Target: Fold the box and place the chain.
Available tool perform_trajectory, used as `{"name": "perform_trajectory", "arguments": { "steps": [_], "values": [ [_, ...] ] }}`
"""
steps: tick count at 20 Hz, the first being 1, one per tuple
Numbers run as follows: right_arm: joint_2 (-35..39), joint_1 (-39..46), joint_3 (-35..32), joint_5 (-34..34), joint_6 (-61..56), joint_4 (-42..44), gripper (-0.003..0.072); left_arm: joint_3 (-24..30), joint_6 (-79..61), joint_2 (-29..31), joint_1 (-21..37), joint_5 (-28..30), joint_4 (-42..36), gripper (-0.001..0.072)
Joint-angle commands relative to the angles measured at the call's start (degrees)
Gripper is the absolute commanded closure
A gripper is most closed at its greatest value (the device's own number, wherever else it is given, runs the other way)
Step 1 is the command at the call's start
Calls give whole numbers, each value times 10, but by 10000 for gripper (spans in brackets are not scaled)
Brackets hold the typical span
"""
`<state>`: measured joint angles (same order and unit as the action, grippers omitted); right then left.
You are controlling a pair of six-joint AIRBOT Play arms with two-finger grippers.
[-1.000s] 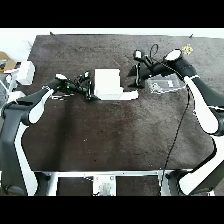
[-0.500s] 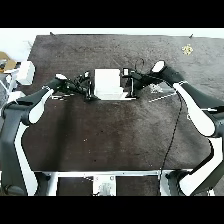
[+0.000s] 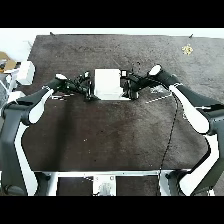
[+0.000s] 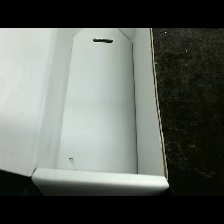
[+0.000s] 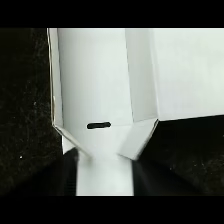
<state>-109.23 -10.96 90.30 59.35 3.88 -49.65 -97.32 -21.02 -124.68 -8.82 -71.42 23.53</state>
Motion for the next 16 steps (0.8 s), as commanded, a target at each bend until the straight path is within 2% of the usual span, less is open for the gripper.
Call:
{"name": "perform_trajectory", "arguments": {
  "steps": [1,2,3,8,16],
  "values": [
    [-2,0,0,4,0,20,372,0,0,0,1,0,0,315],
    [-2,0,0,11,0,29,386,0,0,0,0,0,0,314],
    [-3,0,0,13,0,38,491,0,0,0,0,0,0,315],
    [-20,-2,0,10,1,110,488,0,0,0,0,0,0,315],
    [-48,-25,0,-5,26,124,470,0,0,0,0,-1,0,314]
  ]
}}
